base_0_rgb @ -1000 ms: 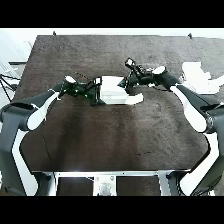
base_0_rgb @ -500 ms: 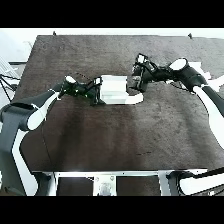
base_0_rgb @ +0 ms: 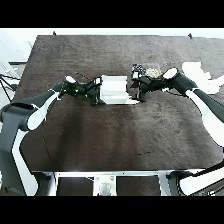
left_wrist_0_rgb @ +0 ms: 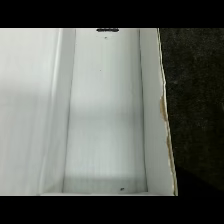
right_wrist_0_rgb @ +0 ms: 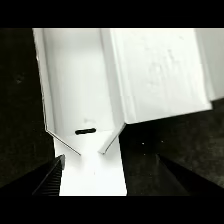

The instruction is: Fold the box and place the chain.

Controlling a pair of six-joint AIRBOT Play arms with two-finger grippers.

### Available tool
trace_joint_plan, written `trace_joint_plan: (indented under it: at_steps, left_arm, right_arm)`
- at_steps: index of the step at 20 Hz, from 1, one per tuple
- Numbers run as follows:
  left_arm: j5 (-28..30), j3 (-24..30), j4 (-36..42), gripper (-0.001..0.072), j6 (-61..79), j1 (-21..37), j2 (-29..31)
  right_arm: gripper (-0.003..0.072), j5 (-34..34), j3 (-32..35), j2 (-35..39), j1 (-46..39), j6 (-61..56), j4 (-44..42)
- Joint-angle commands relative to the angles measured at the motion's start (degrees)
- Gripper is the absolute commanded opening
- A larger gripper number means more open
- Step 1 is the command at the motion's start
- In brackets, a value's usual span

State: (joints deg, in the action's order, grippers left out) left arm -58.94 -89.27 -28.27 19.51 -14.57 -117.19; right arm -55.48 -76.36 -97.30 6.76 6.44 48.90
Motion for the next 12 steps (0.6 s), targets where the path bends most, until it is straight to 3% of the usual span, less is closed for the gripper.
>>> trace_joint_plan:
  at_steps: [1, 3, 4, 9, 11, 12]
  left_arm:
    - [0.0, 0.0, 0.0, 0.0350, -0.8, 0.0, -0.1]
    - [0.5, 0.0, 0.5, 0.0350, -1.9, 0.0, -0.5]
    - [0.9, 0.0, 0.7, 0.0350, -2.9, 0.0, -0.9]
    - [1.0, 0.0, 1.3, 0.0350, -3.2, 0.0, -0.9]
    - [1.0, 0.0, 1.3, 0.0350, -3.2, 0.0, -0.9]
    - [1.0, 0.0, 1.3, 0.0350, -3.2, 0.0, -0.9]
  right_arm:
    - [0.0636, -0.8, 0.1, -1.8, 0.8, 2.2, 0.2]
    - [0.0623, -0.9, 0.0, -2.1, 0.9, 2.9, 0.2]
    - [0.0574, -0.9, 0.0, -2.2, 1.0, 3.3, 0.2]
    - [0.0563, -0.9, -0.2, -2.4, 1.0, 4.8, 0.2]
    - [0.0473, -0.9, -0.5, -2.8, 1.0, 4.8, 0.2]
    - [0.0473, -0.9, -0.8, -3.1, 1.0, 4.8, 0.2]
